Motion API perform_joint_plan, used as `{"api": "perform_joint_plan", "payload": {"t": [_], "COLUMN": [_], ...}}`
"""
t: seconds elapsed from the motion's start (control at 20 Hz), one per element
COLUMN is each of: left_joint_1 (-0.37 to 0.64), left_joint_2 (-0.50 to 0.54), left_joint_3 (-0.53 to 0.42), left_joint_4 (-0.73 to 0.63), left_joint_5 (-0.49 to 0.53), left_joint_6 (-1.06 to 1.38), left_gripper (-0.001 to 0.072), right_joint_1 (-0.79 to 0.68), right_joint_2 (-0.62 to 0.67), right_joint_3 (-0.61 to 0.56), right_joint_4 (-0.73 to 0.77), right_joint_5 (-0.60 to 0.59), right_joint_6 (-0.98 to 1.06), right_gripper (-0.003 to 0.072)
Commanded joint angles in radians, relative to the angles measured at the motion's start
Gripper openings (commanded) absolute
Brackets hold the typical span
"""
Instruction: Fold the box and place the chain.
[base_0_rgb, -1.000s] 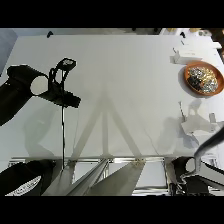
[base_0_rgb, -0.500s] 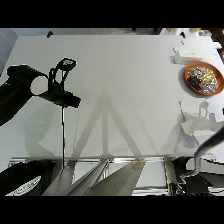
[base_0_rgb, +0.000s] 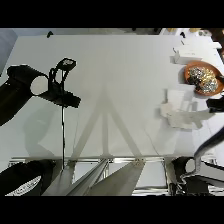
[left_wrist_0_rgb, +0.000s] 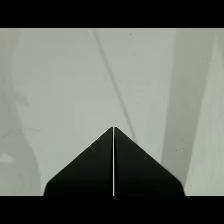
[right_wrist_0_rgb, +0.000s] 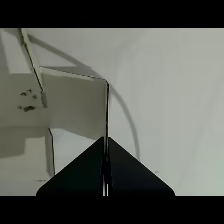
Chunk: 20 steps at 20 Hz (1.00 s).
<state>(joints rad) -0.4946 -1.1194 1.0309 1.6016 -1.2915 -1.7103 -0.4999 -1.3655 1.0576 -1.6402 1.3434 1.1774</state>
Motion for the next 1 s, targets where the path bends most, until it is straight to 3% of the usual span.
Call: {"api": "perform_joint_plan", "payload": {"t": [0.0,0.15,0.25,0.4,0.6,0.85,0.9,0.95], "left_joint_1": [0.001,0.001,0.001,0.001,0.0,0.0,0.0,0.0], "left_joint_2": [0.001,0.001,0.001,0.001,0.0,-0.003,-0.01,-0.024], "left_joint_3": [0.0,0.0,0.0,0.0,0.0,-0.001,0.0,0.0], "left_joint_4": [0.0,0.0,0.0,0.0,-0.002,-0.036,-0.061,-0.118], "left_joint_5": [0.0,0.0,0.0,0.002,0.136,0.227,0.251,0.272], "left_joint_6": [0.0,0.0,0.0,0.0,-0.031,-0.002,0.052,0.124], "left_gripper": [0.0009,0.0009,0.0009,0.0009,0.0007,0.0013,0.0095,0.036], "right_joint_1": [0.138,0.267,0.359,0.466,0.556,0.584,0.584,0.584], "right_joint_2": [0.167,0.379,0.507,0.646,0.743,0.745,0.745,0.745], "right_joint_3": [-0.143,-0.399,-0.546,-0.688,-0.757,-0.757,-0.757,-0.757], "right_joint_4": [0.291,0.489,0.523,0.523,0.523,0.523,0.523,0.523], "right_joint_5": [-0.101,-0.284,-0.384,-0.414,-0.444,-0.445,-0.445,-0.444], "right_joint_6": [-0.066,-0.091,-0.082,-0.038,0.05,0.049,0.049,0.049], "right_gripper": [0.0011,0.0012,0.0012,0.0012,0.0013,0.0013,0.0013,0.0013]}}
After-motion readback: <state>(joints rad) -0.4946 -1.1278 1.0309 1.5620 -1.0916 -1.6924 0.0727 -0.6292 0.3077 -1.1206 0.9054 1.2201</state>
